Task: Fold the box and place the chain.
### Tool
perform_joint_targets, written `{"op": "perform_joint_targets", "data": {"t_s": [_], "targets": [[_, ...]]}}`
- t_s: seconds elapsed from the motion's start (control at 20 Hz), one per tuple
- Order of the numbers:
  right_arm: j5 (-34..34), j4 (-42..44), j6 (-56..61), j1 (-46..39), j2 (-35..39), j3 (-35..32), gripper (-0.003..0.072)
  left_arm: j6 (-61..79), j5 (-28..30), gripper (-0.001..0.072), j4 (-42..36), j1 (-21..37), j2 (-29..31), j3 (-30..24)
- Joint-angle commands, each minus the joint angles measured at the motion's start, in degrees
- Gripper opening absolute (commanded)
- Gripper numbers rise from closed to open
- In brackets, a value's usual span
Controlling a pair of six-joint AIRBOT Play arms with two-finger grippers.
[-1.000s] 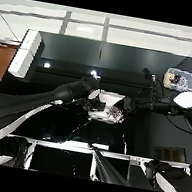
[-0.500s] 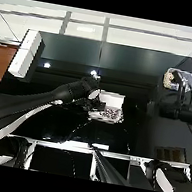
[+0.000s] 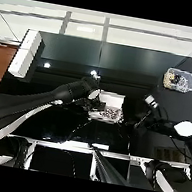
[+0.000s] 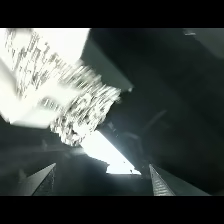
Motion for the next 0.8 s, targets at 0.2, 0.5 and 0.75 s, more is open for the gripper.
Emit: {"op": "perform_joint_targets", "data": {"t_s": [0.2,0.5,0.75], "targets": [[-7.4,6.0,-26.3,5.6,-9.2,-0.8,0.0706,0.0,0.0,0.0029,0.0,0.0,0.0,0.0],[-9.9,6.8,-31.0,7.9,-15.1,2.1,0.0706,0.0,0.0,0.0030,0.0,0.0,0.0,0.0],[-12.7,9.7,-32.2,7.9,-16.8,3.5,0.0704,0.0,0.0,0.0030,0.0,0.0,0.0,0.0]]}}
